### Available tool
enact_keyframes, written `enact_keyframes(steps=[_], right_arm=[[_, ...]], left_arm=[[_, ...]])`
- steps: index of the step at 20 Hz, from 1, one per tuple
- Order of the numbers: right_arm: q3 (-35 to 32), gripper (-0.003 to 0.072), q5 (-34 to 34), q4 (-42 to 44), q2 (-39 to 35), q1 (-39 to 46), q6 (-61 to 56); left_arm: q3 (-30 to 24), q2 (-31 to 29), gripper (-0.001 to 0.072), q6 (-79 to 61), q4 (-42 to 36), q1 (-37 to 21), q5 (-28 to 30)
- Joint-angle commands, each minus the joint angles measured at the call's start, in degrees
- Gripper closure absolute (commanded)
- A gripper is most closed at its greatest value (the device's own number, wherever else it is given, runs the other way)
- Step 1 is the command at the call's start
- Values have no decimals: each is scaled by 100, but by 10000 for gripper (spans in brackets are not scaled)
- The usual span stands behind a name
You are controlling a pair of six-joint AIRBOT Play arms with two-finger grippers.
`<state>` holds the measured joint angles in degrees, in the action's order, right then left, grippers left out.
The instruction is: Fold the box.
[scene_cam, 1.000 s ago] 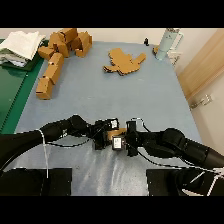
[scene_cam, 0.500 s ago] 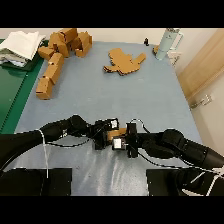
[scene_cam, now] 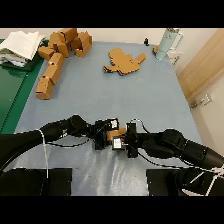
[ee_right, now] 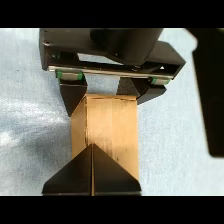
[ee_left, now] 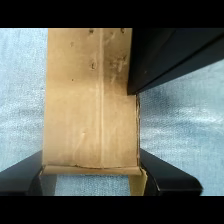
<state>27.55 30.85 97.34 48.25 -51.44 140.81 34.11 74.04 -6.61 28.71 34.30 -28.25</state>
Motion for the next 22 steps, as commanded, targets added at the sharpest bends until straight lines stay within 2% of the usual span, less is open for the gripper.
enact_keyframes(steps=[1,6,11,14,15,17,20,22], right_arm=[[2,671,-4,2,22,4,0],[11,671,-44,-44,-262,4,2],[11,670,-341,-240,-157,76,0],[13,670,-278,-275,-162,79,-208],[50,671,-17,-411,-271,76,-468],[282,670,933,-1176,-638,79,-1864],[645,670,2839,-3329,-1296,94,-5095],[748,670,3827,-4391,-1574,293,-7086]], left_arm=[[7,2,175,-2,2,0,2],[7,2,175,0,2,0,0],[7,2,175,-2,2,0,2],[7,2,175,0,2,0,2],[7,2,175,0,2,0,2],[7,2,175,-2,2,0,2],[7,2,175,0,2,0,0],[7,2,175,-2,2,0,2]])
